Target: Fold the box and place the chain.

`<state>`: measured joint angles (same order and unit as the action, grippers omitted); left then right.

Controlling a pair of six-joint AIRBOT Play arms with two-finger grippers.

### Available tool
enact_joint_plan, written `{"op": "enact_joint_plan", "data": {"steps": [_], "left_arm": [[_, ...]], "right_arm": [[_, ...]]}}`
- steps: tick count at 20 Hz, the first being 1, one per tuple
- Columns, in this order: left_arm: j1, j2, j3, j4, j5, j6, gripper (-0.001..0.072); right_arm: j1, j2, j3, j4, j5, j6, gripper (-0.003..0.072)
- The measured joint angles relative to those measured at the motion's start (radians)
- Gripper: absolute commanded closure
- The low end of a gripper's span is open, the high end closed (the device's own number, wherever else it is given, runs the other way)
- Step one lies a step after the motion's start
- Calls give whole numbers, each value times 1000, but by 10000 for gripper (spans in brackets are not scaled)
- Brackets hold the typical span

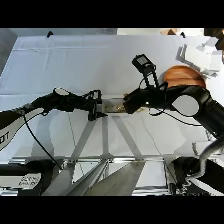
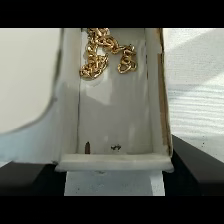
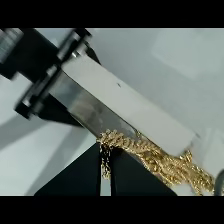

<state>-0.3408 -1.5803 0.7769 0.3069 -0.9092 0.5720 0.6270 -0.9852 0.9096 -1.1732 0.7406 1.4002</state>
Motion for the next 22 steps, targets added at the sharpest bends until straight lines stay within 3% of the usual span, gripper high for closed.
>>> {"op": "enact_joint_plan", "data": {"steps": [10, 22], "left_arm": [[0, 0, 0, 0, 0, 0, 318], [0, 0, 0, 0, 0, 0, 318]], "right_arm": [[0, 2, 3, 435, -170, -349, 678], [0, 8, 32, 544, -330, -444, 678]]}}
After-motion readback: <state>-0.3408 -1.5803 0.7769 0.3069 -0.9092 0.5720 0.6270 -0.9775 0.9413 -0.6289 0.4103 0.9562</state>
